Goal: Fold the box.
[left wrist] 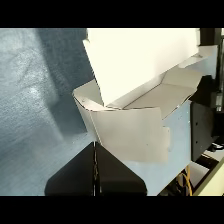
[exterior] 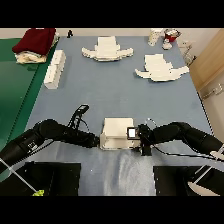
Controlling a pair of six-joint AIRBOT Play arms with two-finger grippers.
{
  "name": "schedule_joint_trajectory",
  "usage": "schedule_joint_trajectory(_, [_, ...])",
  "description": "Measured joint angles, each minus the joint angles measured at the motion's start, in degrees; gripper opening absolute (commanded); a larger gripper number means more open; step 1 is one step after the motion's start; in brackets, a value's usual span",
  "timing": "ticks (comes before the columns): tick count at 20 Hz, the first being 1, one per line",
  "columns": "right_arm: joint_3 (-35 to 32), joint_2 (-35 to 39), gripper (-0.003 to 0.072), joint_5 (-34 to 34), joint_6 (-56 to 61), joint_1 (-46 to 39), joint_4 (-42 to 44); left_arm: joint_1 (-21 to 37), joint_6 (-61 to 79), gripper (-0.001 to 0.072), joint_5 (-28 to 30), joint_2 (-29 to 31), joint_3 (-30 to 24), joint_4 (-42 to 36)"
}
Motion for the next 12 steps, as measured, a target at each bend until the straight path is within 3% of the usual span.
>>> schedule_joint_trajectory(5, [0.0, 0.0, 0.051, 0.0, 0.0, 0.0, 0.0, 0.0, 0.04, 0.0024, 0.63, 0.24, 0.22, -0.72])
schedule_joint_trajectory(6, [0.0, 0.0, 0.051, 0.02, 0.0, 0.0, 0.0, 0.0, 0.07, 0.0254, 0.81, 0.24, 0.22, -0.85])
schedule_joint_trajectory(7, [0.0, 0.0, 0.051, 0.02, 0.0, 0.0, 0.0, 0.0, 0.04, 0.0433, 0.81, 0.24, 0.22, -0.83])
schedule_joint_trajectory(8, [0.0, 0.02, 0.0509, 0.02, 0.0, 0.0, 0.0, 0.0, 0.02, 0.0402, 0.83, 0.24, 0.22, -0.94])
schedule_joint_trajectory(12, [0.0, 0.0, 0.051, 0.02, 0.0, 0.0, 0.0, 0.0, 0.02, 0.0402, 0.85, 0.24, 0.22, -0.94])
